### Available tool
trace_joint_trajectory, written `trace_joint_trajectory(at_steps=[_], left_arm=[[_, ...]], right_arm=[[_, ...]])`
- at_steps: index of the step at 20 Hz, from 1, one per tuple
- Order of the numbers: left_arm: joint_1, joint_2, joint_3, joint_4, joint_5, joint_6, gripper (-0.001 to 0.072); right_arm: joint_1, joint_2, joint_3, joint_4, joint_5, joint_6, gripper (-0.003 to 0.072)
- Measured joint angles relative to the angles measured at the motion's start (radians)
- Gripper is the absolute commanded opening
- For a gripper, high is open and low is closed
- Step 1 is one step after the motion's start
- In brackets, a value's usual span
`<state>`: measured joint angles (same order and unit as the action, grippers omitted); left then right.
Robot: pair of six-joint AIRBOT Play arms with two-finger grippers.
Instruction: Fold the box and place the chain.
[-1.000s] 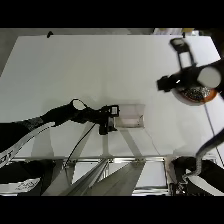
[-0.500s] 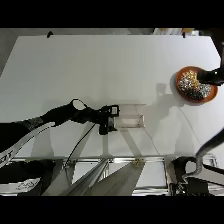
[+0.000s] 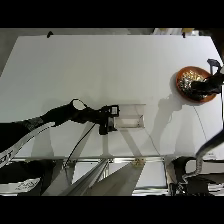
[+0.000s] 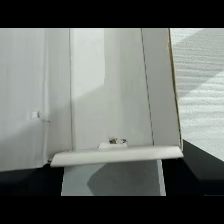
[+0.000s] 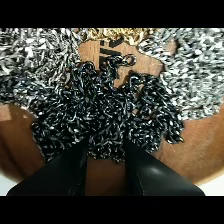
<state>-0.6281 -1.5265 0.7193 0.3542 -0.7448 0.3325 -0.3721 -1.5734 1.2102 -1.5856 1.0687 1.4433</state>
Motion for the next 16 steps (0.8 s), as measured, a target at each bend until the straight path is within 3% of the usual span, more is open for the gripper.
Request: trace_joint_trajectory(at_steps=[4, 6, 11, 16], left_arm=[[0.000, 0.000, 0.000, 0.000, 0.000, 0.000, 0.0253], [0.000, 0.000, 0.000, 0.000, 0.000, 0.000, 0.0253], [0.000, 0.000, 0.000, 0.000, 0.000, 0.000, 0.0253], [0.000, 0.000, 0.000, 0.000, 0.000, 0.000, 0.0253]], right_arm=[[-0.001, -0.016, 0.000, 0.004, -0.009, 0.013, 0.0214], [-0.001, -0.019, 0.001, 0.011, -0.011, 0.019, 0.0018], [-0.001, 0.002, 0.000, 0.020, 0.024, 0.023, 0.0017], [-0.002, 0.163, 0.000, 0.043, 0.085, -0.003, 0.0017]])
